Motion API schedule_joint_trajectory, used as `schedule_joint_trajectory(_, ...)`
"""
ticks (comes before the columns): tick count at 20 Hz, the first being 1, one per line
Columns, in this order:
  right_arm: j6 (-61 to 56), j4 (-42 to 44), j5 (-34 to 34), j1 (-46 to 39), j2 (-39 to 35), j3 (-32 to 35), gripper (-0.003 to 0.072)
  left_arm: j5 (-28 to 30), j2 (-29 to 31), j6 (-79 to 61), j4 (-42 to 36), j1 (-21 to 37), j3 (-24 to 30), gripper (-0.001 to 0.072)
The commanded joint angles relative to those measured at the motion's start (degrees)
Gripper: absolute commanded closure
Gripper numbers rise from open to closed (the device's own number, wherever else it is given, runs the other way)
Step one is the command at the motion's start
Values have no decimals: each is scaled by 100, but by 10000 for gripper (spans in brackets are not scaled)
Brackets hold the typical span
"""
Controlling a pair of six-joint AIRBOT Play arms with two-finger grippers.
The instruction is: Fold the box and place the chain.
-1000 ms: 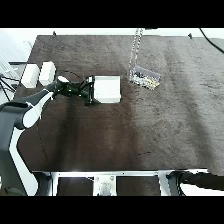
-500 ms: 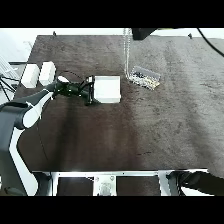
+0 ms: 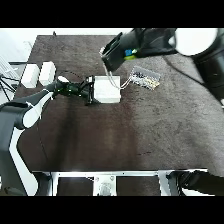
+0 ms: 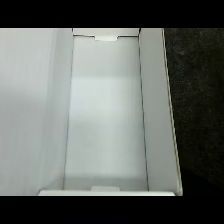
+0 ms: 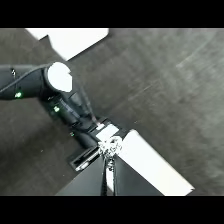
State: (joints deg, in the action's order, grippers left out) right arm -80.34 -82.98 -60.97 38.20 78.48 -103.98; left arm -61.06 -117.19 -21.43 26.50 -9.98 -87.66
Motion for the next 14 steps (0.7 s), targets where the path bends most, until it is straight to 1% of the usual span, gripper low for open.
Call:
schedule_joint_trajectory(1, -17, 264, 721, 31, 249, 498, 672, 2, 2, -2, 0, 2, 2, 82)
schedule_joint_trajectory(4, -13, 262, 1458, 4, 614, 1036, 673, 2, 2, -2, 0, 2, 2, 82)
schedule_joint_trajectory(9, -63, 356, 2420, -190, 1460, 1943, 674, 2, 2, 0, 0, 2, 2, 82)
schedule_joint_trajectory(11, -63, 354, 2559, -308, 1840, 2170, 674, 2, 2, 0, 0, 2, 2, 82)
schedule_joint_trajectory(14, -63, 446, 2540, -494, 2225, 2251, 672, 2, 4, 0, 0, 2, 2, 81)
